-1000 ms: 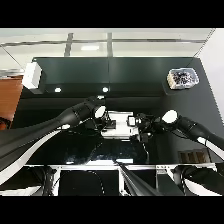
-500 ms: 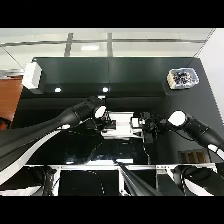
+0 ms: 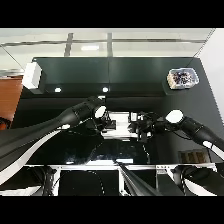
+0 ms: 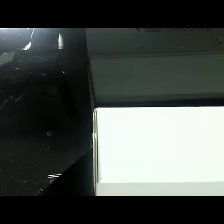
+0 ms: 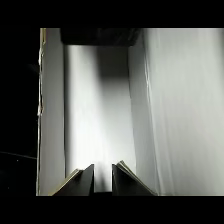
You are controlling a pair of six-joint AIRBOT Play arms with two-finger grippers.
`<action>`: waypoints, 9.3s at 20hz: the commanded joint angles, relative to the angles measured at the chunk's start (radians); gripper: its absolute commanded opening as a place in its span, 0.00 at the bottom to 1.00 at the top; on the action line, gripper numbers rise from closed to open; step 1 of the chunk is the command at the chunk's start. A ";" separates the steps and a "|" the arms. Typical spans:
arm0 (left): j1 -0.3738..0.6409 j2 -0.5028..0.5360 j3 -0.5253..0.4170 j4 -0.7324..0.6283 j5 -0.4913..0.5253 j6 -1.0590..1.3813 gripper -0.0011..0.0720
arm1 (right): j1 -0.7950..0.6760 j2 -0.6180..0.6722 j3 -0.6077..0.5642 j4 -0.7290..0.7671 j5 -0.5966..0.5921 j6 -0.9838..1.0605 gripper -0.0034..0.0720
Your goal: Fold the box and place the chain.
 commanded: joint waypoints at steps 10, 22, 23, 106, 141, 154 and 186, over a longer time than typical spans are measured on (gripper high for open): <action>0.000 0.000 0.000 -0.018 0.000 0.001 0.05 | 0.004 -0.023 0.000 0.024 -0.007 0.040 0.25; 0.002 0.000 0.000 -0.018 -0.014 0.001 0.05 | -0.509 0.391 0.074 -0.545 0.354 1.212 0.06; 0.002 0.000 0.000 -0.018 -0.014 0.001 0.05 | -0.597 0.381 0.027 -0.565 0.268 1.372 0.06; 0.002 0.000 0.000 -0.018 -0.026 0.002 0.05 | 0.365 -0.225 0.391 -0.829 0.277 2.424 0.06; 0.002 0.000 0.000 -0.018 -0.027 0.001 0.05 | -0.557 -0.713 1.128 -1.045 0.098 2.023 0.74; 0.002 0.000 0.000 -0.019 -0.030 0.001 0.05 | -0.558 -0.755 1.172 -1.044 0.173 1.983 0.06; 0.002 0.000 0.000 -0.018 -0.026 0.002 0.05 | -0.392 0.277 0.967 -0.065 0.804 1.373 0.06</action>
